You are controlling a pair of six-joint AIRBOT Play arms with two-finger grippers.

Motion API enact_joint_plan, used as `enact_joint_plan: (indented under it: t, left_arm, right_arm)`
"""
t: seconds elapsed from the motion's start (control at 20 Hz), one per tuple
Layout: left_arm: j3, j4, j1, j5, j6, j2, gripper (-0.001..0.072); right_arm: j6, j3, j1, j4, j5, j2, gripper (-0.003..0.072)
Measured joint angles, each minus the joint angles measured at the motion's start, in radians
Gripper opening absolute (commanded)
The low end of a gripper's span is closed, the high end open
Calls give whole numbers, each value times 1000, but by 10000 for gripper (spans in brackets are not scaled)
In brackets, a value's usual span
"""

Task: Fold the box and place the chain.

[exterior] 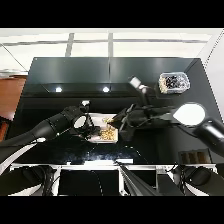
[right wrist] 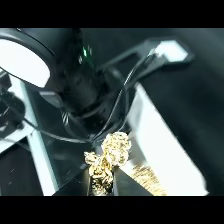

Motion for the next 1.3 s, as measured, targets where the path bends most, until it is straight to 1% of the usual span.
enact_joint_plan:
  t: [0.05,0.1,0.25,0.4,0.6,0.75,0.85,0.9,0.95,1.0,1.05,1.2,1.3]
  left_arm:
    - [0,-3,0,3,0,0,30]
    - [0,-5,0,5,0,0,30]
    - [0,-11,0,12,1,0,30]
    - [0,-14,0,17,1,0,28]
    - [18,-16,-3,18,-14,-7,27]
    - [53,-6,-21,48,-35,-26,28]
    - [70,15,-32,41,-60,-37,30]
    - [75,22,-35,39,-69,-41,68]
    - [79,26,-38,41,-74,-44,263]
    - [84,27,-40,43,-80,-46,434]
    - [90,27,-41,37,-81,-47,447]
    - [127,33,-43,-7,-47,-42,447]
    - [149,35,-43,-44,15,-15,447]
  right_arm:
    - [19,1,8,4,-1,-29,630]
    - [37,2,9,-2,3,-53,652]
    - [96,5,-50,-49,66,-66,652]
    - [137,5,-175,-122,166,-15,653]
    - [188,5,-356,-266,275,58,653]
    - [209,-6,-434,-327,311,77,653]
    - [215,-17,-457,-346,320,83,653]
    - [217,-22,-463,-351,322,85,653]
    - [222,-26,-468,-358,324,86,653]
    - [223,-31,-472,-361,325,87,653]
    - [224,-37,-475,-362,327,88,653]
    - [225,-56,-478,-368,324,89,653]
    - [226,-68,-480,-372,322,89,653]
